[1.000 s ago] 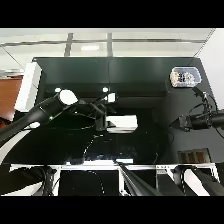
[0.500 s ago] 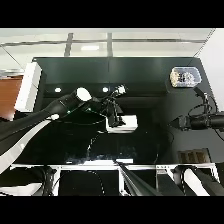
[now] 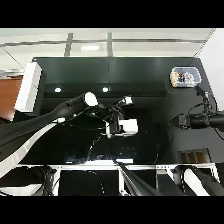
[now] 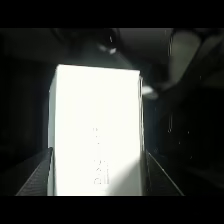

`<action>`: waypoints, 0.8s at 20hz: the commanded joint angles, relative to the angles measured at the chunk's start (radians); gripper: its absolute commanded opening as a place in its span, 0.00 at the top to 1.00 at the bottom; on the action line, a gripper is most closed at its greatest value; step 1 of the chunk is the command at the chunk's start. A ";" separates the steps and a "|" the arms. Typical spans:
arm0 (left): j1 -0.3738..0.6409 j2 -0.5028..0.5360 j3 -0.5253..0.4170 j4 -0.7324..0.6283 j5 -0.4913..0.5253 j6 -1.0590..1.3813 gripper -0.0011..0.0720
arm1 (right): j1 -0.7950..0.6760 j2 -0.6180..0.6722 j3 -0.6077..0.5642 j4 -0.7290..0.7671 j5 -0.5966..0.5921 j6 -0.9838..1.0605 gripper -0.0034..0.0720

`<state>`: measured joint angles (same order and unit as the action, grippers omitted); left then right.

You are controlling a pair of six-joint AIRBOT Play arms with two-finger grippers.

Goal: Fold the box and place the chain.

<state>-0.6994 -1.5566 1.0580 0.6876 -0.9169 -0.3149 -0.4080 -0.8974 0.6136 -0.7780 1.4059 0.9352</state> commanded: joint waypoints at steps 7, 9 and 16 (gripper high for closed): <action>-0.102 0.004 0.003 0.210 0.135 -0.005 0.01 | 0.001 0.001 -0.001 0.002 0.000 0.000 0.93; -0.103 0.038 0.022 0.333 0.044 -0.110 0.38 | 0.001 0.001 -0.001 0.001 0.002 0.000 0.93; 0.230 0.282 -0.002 0.908 -0.328 -0.827 0.50 | 0.001 0.001 -0.001 0.003 -0.006 0.000 0.93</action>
